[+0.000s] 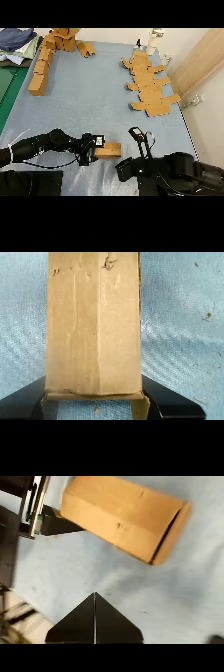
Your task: Fold the box.
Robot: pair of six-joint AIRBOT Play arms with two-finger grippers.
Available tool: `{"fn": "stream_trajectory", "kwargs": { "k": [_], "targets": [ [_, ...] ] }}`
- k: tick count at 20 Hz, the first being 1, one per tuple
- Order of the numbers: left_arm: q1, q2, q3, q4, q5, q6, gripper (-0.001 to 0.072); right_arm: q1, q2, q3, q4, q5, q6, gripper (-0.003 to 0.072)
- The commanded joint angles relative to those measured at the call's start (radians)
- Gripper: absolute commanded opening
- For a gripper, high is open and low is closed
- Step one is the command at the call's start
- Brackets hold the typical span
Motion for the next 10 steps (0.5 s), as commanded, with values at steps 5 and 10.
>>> {"fn": "stream_trajectory", "kwargs": {
  "k": [5,10],
  "targets": [
    [0.000,0.001,0.000,0.000,0.000,0.000,0.0530,-0.023,-0.088,-0.217,0.210,0.780,0.138,0.0001],
    [0.000,0.001,0.000,0.000,0.000,0.000,0.0529,-0.039,-0.175,-0.217,0.207,0.830,0.138,0.0001]
  ]
}}
